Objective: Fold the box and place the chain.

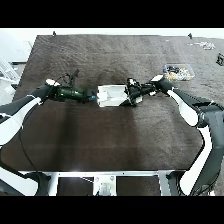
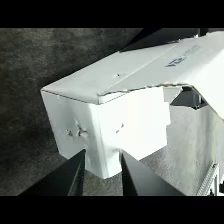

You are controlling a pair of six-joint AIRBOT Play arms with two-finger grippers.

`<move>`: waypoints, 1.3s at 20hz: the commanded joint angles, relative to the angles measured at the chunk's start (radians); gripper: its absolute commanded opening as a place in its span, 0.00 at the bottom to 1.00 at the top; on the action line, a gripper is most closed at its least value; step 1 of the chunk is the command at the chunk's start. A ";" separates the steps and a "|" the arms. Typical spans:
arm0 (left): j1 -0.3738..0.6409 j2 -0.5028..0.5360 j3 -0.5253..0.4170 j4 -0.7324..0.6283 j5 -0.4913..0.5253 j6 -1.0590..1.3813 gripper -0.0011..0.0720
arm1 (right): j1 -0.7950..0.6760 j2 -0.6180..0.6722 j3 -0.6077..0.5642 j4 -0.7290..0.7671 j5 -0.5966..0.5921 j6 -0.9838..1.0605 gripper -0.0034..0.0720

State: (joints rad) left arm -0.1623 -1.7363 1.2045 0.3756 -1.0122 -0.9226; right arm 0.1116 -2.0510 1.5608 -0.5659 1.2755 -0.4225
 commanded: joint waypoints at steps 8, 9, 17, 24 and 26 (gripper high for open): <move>-0.020 -0.001 0.047 0.052 0.011 -0.076 0.60 | -0.001 0.000 0.000 0.000 0.000 0.000 0.82; -0.020 -0.001 0.047 0.055 0.012 -0.076 0.60 | -0.001 0.000 0.000 0.000 0.000 0.000 0.82; -0.052 -0.001 0.069 0.141 0.045 -0.168 0.60 | -0.001 0.000 0.000 0.000 0.000 0.000 0.82; -0.068 -0.001 0.124 0.248 0.034 -0.263 0.60 | -0.001 0.000 0.000 0.000 0.000 0.000 0.82; -0.079 -0.002 0.133 0.278 0.042 -0.290 0.60 | -0.001 0.000 0.000 0.000 0.000 0.000 0.82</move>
